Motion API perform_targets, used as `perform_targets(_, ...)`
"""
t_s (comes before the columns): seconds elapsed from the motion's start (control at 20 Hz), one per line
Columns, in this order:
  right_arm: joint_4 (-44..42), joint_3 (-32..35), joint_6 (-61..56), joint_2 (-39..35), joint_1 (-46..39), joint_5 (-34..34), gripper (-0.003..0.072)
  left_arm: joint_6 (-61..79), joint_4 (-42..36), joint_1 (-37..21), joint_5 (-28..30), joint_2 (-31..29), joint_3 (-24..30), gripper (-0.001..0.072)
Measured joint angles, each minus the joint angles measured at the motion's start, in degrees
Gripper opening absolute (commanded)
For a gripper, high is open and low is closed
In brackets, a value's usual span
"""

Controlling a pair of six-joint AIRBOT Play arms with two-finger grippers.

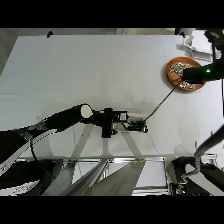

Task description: Fold the box and place the chain.

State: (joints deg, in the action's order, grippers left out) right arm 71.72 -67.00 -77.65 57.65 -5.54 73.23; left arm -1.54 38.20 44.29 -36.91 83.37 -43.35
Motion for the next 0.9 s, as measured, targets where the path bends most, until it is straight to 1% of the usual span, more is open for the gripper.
perform_targets(0.2,-7.5,0.0,2.2,-10.9,0.0,5.4,0.0009,0.0,0.0,0.0,0.0,0.0,0.0,0.0321)
perform_targets(0.4,-14.1,0.0,2.8,-19.8,0.0,8.7,0.0009,0.0,0.0,0.0,0.0,0.0,0.0,0.0321)
perform_targets(0.65,-20.7,0.7,4.2,-26.1,0.0,12.9,0.0009,0.0,0.0,0.0,0.0,0.0,0.0,0.0321)
perform_targets(0.75,-22.8,3.3,5.7,-28.0,0.0,14.3,0.0009,0.0,0.0,0.0,0.0,0.0,0.0,0.0321)
perform_targets(0.9,-25.4,11.3,8.8,-30.7,0.0,13.9,0.0008,0.0,0.0,0.0,0.0,0.0,0.0,0.0321)
